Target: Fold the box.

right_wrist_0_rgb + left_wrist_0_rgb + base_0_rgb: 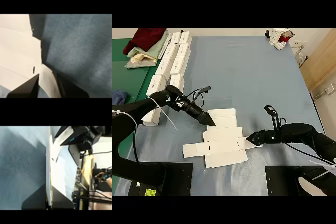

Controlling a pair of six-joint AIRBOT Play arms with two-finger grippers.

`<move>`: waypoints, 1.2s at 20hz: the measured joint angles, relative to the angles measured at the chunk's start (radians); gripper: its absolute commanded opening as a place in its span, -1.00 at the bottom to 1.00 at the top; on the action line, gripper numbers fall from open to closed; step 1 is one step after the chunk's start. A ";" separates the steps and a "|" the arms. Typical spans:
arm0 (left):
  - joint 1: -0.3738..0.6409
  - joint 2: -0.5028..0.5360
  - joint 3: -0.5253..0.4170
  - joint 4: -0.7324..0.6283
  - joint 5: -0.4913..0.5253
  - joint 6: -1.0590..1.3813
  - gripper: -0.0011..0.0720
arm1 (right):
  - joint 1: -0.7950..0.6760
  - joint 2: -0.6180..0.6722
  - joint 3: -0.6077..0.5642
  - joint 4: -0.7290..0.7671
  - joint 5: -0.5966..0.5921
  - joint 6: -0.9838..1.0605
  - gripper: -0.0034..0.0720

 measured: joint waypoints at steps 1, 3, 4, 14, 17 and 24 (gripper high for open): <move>-0.002 0.007 0.005 -0.011 0.004 0.032 -0.95 | 0.000 0.000 0.014 -0.031 0.002 0.001 0.00; -0.002 0.030 0.010 -0.029 0.026 0.102 -0.96 | 0.000 0.000 0.060 -0.130 0.014 0.031 0.00; -0.002 0.043 0.011 -0.037 0.037 0.134 -0.96 | 0.000 0.000 0.087 -0.193 0.019 0.057 0.01; -0.168 0.321 -0.091 -0.046 0.330 0.420 -0.96 | -0.001 -0.002 0.369 -0.714 0.111 0.486 0.01; -0.280 0.447 -0.202 -0.051 0.507 0.491 -0.96 | -0.001 -0.012 0.386 -0.758 0.127 0.571 0.01; -0.547 0.620 -0.416 -0.072 0.921 0.583 -0.95 | -0.001 -0.051 0.395 -0.778 0.137 0.636 0.01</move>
